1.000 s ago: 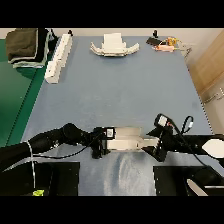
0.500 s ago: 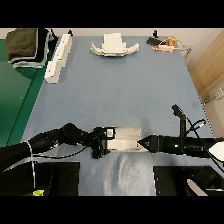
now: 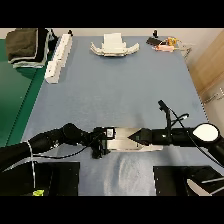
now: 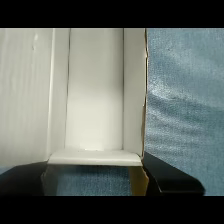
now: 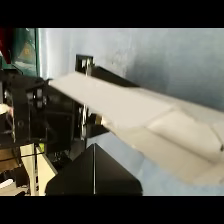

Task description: Fold the box.

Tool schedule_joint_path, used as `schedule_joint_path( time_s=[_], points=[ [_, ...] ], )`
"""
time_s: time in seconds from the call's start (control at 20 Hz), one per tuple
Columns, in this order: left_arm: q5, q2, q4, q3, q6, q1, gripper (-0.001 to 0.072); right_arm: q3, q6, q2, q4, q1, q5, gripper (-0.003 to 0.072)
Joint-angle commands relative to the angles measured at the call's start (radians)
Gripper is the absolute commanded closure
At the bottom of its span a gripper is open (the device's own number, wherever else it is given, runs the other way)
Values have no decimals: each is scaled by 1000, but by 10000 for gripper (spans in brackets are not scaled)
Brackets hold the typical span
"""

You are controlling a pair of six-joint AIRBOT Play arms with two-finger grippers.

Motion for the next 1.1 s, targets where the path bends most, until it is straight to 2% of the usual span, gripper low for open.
schedule_joint_path(
  time_s=[0.0,0.25,0.55,0.7,1.05],
  points=[
    [0,0,0,0,0,0,239,99,-112,-174,-7,1,-40,683],
    [0,0,0,0,0,0,239,250,-210,-367,-78,1,-45,683],
    [0,0,0,0,0,0,239,256,-382,-533,-109,1,-49,683],
    [0,0,0,0,0,0,239,254,-455,-574,-118,1,-48,683],
    [0,0,0,0,0,0,239,254,-473,-613,-164,25,-53,683]
  ],
)
